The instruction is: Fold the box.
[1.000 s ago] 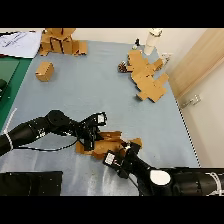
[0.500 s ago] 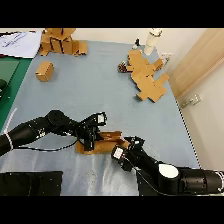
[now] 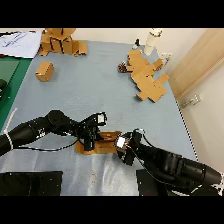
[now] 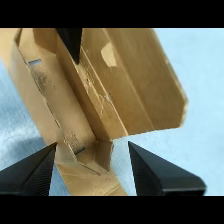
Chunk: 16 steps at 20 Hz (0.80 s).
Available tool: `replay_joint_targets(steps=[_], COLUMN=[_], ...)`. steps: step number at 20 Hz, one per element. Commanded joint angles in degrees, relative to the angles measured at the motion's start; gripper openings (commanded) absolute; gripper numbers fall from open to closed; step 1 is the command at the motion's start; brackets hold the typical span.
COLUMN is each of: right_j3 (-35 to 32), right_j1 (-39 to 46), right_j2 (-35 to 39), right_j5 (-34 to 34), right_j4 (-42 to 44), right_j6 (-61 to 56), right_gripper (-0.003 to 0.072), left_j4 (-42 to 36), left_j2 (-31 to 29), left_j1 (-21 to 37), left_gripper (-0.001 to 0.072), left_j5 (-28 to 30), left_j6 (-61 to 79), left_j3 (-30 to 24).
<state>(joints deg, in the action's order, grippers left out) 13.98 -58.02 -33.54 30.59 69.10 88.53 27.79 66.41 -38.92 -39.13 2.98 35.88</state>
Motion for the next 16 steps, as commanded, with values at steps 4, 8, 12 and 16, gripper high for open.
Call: replay_joint_targets(steps=[4,8,12,16], right_j3=[1.38,6.73,11.80,13.70], right_j1=[20.09,28.83,32.11,32.11], right_j2=[-1.51,-10.16,-20.35,-23.63], right_j5=[2.34,12.87,20.02,19.80], right_j4=[47.41,58.75,62.03,61.42], right_j6=[57.75,76.65,83.58,83.43], right_gripper=[0.0717,0.0717,0.0717,0.0715], left_j4=[0.02,0.02,0.02,0.02], left_j2=[0.02,0.02,0.02,0.02], left_j1=[-0.02,-0.02,-0.02,-0.02], left_gripper=[0.0013,0.0012,0.0012,0.0013], left_j5=[0.00,0.02,0.02,0.02], left_j6=[0.02,0.02,0.02,0.02], left_j3=[0.02,0.02,0.02,0.02])
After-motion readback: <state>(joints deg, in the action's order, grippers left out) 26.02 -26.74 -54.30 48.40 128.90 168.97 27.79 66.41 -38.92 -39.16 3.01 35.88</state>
